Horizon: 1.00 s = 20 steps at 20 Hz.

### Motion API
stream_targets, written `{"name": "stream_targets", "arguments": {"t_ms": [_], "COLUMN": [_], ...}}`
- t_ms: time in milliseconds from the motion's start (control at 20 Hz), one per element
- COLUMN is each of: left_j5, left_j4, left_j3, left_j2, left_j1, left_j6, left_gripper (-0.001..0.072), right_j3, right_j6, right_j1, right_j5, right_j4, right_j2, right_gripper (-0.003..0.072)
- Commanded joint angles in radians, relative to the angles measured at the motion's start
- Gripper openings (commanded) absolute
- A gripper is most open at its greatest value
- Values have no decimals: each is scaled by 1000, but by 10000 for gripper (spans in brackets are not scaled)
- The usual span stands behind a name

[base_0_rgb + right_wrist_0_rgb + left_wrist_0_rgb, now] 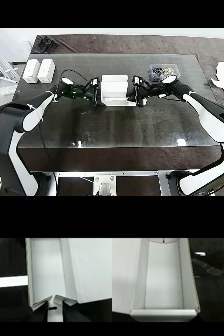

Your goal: Fold the box and place the chain.

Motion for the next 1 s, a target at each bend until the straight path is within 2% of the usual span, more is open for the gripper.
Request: {"name": "stream_targets", "arguments": {"t_ms": [0,150,250,350,450,600,950], "left_j5": [-2,-3,-3,-4,-3,-4,-3], "left_j4": [0,0,0,0,0,0,0], "left_j3": [0,0,0,0,0,0,0], "left_j2": [-1,-1,-1,-1,-1,-1,-1], "left_j1": [-1,-1,-1,-1,-1,-1,-1], "left_j6": [2,2,2,2,2,2,2], "left_gripper": [524,524,524,524,524,524,524], "right_j3": [0,1,2,2,2,2,2], "right_j6": [-26,-46,-46,-47,-64,-63,-37], "right_j1": [13,30,32,32,32,32,31], "right_j5": [-3,-8,-8,-8,-7,-6,-7], "right_j4": [69,81,81,80,73,40,1], "right_j2": [-21,-30,-30,-30,-31,-31,-31], "right_gripper": [213,219,304,327,555,655,659]}}
